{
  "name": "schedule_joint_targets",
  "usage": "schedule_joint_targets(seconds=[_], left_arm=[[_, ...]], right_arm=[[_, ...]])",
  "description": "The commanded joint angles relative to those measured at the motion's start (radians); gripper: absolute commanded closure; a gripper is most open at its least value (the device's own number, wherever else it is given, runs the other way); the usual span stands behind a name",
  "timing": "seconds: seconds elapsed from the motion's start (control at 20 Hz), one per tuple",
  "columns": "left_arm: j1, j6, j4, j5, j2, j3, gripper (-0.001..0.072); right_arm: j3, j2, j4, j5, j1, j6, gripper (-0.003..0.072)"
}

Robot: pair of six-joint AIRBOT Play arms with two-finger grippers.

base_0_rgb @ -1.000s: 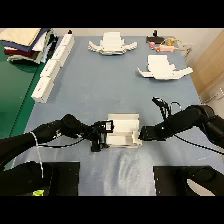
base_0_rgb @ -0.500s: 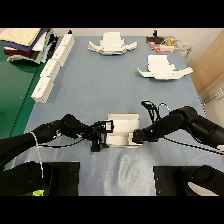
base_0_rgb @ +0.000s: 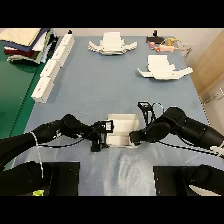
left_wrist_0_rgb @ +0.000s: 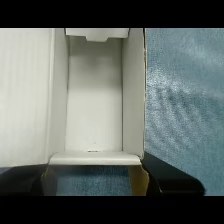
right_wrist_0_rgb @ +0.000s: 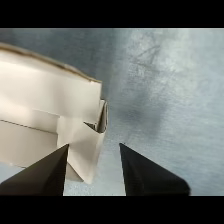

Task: Fold the box.

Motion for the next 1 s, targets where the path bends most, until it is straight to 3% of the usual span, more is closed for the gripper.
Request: schedule_joint_targets(seconds=[0.0,0.95], left_arm=[[0.0,0.0,0.0,0.0,0.0,0.0,0.0184],[0.0,0.0,0.0,0.0,0.0,0.0,0.0185]], right_arm=[[0.026,-0.049,-0.04,-0.012,0.05,0.077,0.0214],[0.102,-0.18,-0.072,-0.042,0.074,0.213,0.0253]])
